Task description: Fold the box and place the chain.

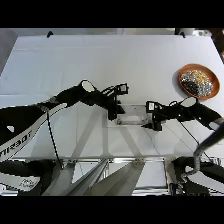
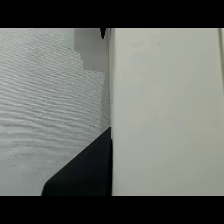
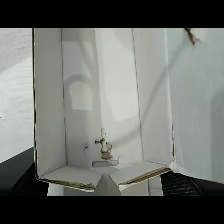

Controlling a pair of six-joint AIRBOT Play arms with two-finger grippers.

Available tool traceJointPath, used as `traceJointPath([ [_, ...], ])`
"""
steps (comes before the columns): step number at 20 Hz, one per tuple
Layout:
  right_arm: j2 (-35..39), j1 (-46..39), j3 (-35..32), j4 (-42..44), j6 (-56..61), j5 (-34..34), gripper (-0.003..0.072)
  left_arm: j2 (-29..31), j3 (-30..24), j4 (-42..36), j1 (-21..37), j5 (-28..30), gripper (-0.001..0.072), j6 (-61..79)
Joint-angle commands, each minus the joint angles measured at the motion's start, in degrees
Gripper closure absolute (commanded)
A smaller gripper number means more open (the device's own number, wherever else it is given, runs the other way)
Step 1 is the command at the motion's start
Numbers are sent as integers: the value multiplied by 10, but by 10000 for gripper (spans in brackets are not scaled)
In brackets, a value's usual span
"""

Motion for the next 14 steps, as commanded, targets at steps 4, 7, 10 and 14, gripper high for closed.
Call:
traceJointPath([
  [4, -7, 2, 0, 28, 1, -12, 46, 0, 0, -1, 0, 3, 699, 0],
  [7, -12, 2, 0, 28, 1, -14, 47, 0, 0, -1, 0, 3, 699, 0],
  [10, -14, 2, 0, 31, 1, -26, 51, 0, 0, -1, 0, 2, 699, 0],
  [14, -14, 2, 0, 16, 2, -19, 183, 0, 0, -1, 0, 3, 699, 0],
])
